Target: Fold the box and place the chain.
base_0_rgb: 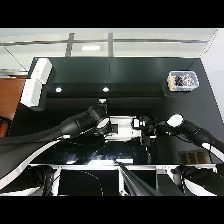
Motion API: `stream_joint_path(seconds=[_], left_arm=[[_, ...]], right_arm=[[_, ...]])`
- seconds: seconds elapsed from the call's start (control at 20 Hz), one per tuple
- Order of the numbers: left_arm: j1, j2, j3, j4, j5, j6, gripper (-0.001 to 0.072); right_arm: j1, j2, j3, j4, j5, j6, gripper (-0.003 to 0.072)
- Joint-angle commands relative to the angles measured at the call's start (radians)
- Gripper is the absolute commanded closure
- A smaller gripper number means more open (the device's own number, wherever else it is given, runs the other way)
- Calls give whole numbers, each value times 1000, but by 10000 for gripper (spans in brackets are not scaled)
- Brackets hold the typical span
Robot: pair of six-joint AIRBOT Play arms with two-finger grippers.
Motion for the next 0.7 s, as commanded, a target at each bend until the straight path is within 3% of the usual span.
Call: stream_joint_path(seconds=[0.0,0.05,0.1,0.25,0.35,0.65], left_arm=[[0,-4,2,0,29,4,384],[0,-5,4,0,28,6,472],[0,-5,6,0,26,7,514],[-1,-10,8,-8,26,8,548],[-1,-10,8,-29,25,43,680],[0,-10,14,-30,21,49,675]], right_arm=[[0,0,0,0,0,0,195],[0,0,0,0,0,0,195],[0,0,0,0,0,0,194],[0,0,0,0,0,0,194],[0,0,0,0,0,0,194],[0,0,0,0,0,0,194]])
